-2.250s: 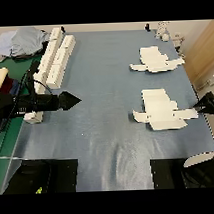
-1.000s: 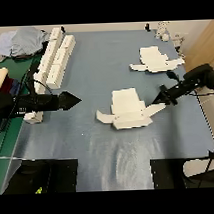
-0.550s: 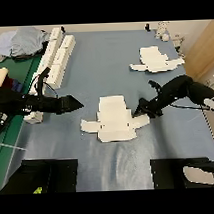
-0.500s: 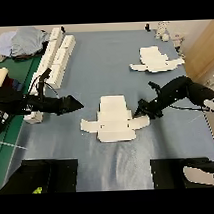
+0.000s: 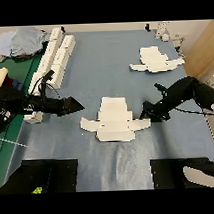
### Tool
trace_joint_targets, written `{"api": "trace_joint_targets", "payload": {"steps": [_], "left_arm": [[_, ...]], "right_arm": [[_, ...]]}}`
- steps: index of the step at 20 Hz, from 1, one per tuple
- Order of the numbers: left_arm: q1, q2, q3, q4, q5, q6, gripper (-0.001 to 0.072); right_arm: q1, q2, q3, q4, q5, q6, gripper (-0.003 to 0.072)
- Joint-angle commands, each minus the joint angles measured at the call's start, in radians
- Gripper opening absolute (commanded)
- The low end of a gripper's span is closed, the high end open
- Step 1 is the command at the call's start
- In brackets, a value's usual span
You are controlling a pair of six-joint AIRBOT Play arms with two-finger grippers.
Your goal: Fold the box.
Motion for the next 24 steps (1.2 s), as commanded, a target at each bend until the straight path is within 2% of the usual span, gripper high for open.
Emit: {"api": "trace_joint_targets", "payload": {"steps": [1,5,6,8,9,13,18,20,21,22,24], "left_arm": [[-0.001,-0.003,0.001,0.000,-0.002,0.000,0.0691],[-0.001,-0.031,0.001,0.000,-0.001,0.000,0.0691],[-0.001,-0.042,0.001,0.000,-0.002,0.000,0.0691],[-0.001,-0.060,0.001,-0.001,-0.001,0.000,0.0691],[-0.001,-0.069,0.001,-0.001,-0.001,0.000,0.0691],[-0.001,-0.125,0.008,0.000,-0.017,0.027,0.0690],[-0.001,-0.259,0.055,0.000,-0.058,0.046,0.0689],[-0.001,-0.310,0.065,0.000,-0.061,0.061,0.0689],[-0.001,-0.333,0.066,0.000,-0.060,0.077,0.0628],[-0.001,-0.354,0.066,-0.001,-0.060,0.091,0.0531],[-0.001,-0.405,0.070,-0.002,-0.054,0.119,0.0513]], "right_arm": [[0.000,0.039,-0.061,0.008,0.004,0.025,0.0357],[0.027,0.082,-0.171,0.137,0.182,0.006,0.0338],[0.048,0.082,-0.182,0.136,0.198,0.006,0.0279],[0.085,0.082,-0.187,0.136,0.230,0.002,0.0052],[0.095,0.084,-0.187,0.135,0.240,0.000,0.0000],[0.160,0.106,-0.198,0.117,0.206,-0.162,-0.0001],[0.335,0.274,-0.291,0.056,0.425,-0.161,-0.0001],[0.360,0.307,-0.297,0.046,0.469,-0.163,-0.0001],[0.365,0.315,-0.297,0.033,0.470,-0.163,-0.0001],[0.368,0.319,-0.297,0.024,0.465,-0.163,-0.0001],[0.369,0.320,-0.298,0.023,0.460,-0.162,-0.0001]]}}
